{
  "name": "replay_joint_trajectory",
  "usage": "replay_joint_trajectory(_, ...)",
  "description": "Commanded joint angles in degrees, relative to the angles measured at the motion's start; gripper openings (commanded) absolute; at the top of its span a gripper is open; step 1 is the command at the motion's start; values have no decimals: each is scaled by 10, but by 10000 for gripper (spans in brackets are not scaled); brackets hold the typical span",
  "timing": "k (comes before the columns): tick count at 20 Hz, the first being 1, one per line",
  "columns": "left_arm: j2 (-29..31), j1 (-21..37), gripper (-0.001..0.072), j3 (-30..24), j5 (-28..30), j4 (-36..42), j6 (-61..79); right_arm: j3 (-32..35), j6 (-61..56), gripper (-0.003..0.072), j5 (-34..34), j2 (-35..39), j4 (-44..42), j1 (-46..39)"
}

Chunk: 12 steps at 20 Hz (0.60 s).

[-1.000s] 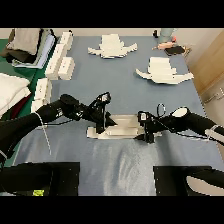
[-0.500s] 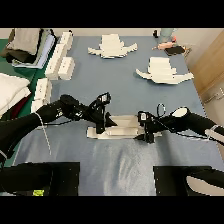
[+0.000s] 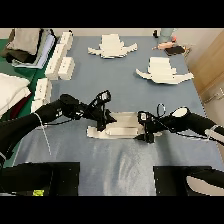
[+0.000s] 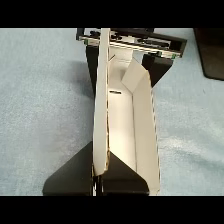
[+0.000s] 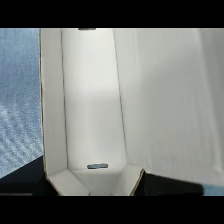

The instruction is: Fold the box.

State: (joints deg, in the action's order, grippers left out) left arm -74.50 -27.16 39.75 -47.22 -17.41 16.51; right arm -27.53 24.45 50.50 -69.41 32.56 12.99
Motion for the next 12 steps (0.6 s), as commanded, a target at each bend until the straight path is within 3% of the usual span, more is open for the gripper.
replay_joint_trajectory(1,0,0,18,0,-2,-2,-1,0,0,599,0,0,0,0)
replay_joint_trajectory(4,0,0,32,0,-17,-2,0,0,0,599,0,0,0,0)
replay_joint_trajectory(6,0,0,467,0,-17,-2,-1,0,0,599,0,0,0,0)
replay_joint_trajectory(10,8,3,490,0,-18,-30,-26,0,0,599,0,0,0,0)
replay_joint_trajectory(12,35,11,489,0,-21,-93,-98,0,0,599,0,0,0,0)
